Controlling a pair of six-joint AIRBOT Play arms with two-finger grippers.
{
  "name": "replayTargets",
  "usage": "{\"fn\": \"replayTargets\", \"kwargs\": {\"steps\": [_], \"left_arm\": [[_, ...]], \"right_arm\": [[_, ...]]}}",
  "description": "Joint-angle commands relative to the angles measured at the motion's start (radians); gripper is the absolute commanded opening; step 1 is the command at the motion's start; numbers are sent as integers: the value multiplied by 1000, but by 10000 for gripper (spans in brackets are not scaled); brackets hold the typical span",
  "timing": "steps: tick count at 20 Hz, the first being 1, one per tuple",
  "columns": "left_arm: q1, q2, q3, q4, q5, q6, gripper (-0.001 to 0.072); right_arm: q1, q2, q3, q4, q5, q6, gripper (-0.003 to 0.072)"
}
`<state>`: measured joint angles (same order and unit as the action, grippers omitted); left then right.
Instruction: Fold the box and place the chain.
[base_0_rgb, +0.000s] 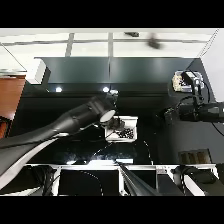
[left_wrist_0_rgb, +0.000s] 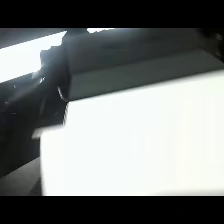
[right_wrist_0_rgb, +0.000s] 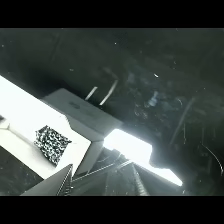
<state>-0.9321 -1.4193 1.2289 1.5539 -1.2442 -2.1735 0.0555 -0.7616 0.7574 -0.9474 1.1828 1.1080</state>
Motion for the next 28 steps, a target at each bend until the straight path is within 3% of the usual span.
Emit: {"fn": "replayTargets", "kwargs": {"steps": [1, 3, 5, 7, 8, 10, 11, 13, 15, 20, 24, 28], "left_arm": [[64, 169, -55, 15, -19, 279, 580], [166, 294, -174, -4, 4, 368, 579], [313, 425, -340, -141, 117, 497, 577], [481, 533, -525, -485, 276, 794, 577], [573, 561, -618, -717, 304, 1036, 577], [701, 542, -738, -1019, 252, 1455, 578], [724, 518, -769, -1066, 232, 1601, 582], [710, 465, -778, -1055, 199, 1914, 717], [695, 430, -777, -1032, 196, 2235, 716], [655, 325, -748, -1014, 266, 2580, 716], [577, 203, -721, -1096, 277, 2614, 716], [515, 175, -699, -1176, 399, 2607, 716]], "right_arm": [[-22, 3, 2, -3, 27, 3, 445], [-22, 3, 2, -4, 33, 3, 445], [-22, 3, 2, -5, 32, 11, 445], [-22, 3, 2, -4, 27, 19, 445], [-22, 3, 2, -3, 26, 29, 445], [-22, 3, 2, -3, 26, 64, 445], [-22, 3, 2, -3, 26, 81, 445], [-22, 3, 2, -2, 27, 98, 445], [-22, 3, 2, -3, 26, 101, 445], [-22, 3, 2, -3, 25, 116, 445], [-22, 3, 2, -3, 18, 116, 445], [-22, 3, 2, -3, 18, 116, 445]]}}
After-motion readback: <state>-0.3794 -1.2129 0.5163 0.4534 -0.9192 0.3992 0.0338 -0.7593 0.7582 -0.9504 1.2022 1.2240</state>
